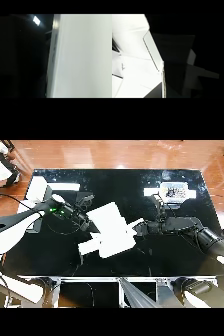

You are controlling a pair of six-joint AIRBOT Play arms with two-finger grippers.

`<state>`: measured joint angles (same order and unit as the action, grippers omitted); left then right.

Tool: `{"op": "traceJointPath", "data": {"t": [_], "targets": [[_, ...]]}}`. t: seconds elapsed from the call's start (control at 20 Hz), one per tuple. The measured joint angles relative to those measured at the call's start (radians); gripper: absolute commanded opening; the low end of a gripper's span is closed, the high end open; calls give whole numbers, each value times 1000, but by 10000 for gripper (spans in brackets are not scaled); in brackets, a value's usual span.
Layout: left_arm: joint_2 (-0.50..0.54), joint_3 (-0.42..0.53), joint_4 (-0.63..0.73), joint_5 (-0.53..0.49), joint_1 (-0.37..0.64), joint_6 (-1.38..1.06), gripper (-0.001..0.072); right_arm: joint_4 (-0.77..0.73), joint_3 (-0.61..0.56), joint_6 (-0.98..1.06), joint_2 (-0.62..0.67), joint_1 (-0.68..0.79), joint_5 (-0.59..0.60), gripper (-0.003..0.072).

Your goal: Fold the box and place the chain.

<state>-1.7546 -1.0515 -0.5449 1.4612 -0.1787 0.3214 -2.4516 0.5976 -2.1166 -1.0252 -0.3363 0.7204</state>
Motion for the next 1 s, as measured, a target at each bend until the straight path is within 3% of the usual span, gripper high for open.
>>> {"op": "traceJointPath", "data": {"t": [0.05, 0.1, 0.15, 0.2, 0.35, 0.5, 0.85, 1.0], "targets": [[0, 0, -1, 6, 0, -1, 22, 0, 0, 0, 0, 0, 1, 22], [0, 0, -1, 14, 0, -1, 21, -1, 0, 0, 0, 0, 1, 205], [0, 0, -2, 13, 0, -1, 21, -2, 0, 1, 0, 0, 1, 491], [0, -1, -3, 13, 0, -1, 20, -2, 0, 1, 0, 0, 2, 666], [4, -10, -9, 14, -6, 0, 19, 18, 3, 5, 1, 10, 23, 674], [37, -19, -48, -18, -24, -4, 18, 85, 23, 29, 13, 76, 131, 674], [233, -24, -208, -297, -116, -137, 18, 276, 47, 63, 174, 362, 427, 674], [277, -12, -233, -325, -150, -201, 16, 355, 48, 21, 209, 404, 526, 674]]}}
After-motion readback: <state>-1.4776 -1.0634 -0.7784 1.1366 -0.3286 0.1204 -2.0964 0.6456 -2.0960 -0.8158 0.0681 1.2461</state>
